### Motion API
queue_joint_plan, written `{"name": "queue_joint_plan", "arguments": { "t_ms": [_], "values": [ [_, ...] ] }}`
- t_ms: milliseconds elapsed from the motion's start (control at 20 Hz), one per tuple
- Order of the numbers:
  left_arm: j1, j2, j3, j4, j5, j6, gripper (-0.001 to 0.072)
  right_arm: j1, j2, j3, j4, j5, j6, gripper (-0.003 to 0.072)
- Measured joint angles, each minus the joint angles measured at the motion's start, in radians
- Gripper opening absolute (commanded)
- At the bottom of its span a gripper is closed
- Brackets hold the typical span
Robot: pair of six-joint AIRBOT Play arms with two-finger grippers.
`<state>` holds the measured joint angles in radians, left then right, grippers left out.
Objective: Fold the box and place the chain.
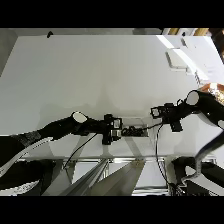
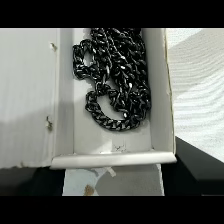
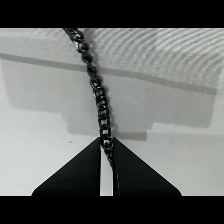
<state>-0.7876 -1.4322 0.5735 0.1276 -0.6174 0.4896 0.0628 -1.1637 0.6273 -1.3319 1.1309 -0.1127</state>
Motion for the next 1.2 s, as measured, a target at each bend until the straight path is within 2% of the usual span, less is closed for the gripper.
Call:
{"name": "queue_joint_plan", "arguments": {
  "t_ms": [250,500,650,950,1200],
  "values": [
    [0.000,0.000,0.000,0.000,0.000,0.000,0.0273,0.006,0.153,0.000,0.036,0.069,0.008,0.0019],
    [0.000,0.000,0.000,0.000,0.000,0.000,0.0273,0.097,0.341,0.000,0.196,0.118,0.010,0.0019],
    [0.000,0.000,0.000,0.000,0.000,0.000,0.0273,0.187,0.407,0.000,0.300,0.126,0.011,0.0019],
    [0.000,0.000,0.000,0.000,0.000,0.000,0.0273,0.378,0.436,-0.006,0.440,0.001,0.011,0.0019],
    [0.000,0.000,0.000,0.000,0.000,0.000,0.0273,0.469,0.380,-0.038,0.473,-0.112,0.011,0.0027]
  ]
}}
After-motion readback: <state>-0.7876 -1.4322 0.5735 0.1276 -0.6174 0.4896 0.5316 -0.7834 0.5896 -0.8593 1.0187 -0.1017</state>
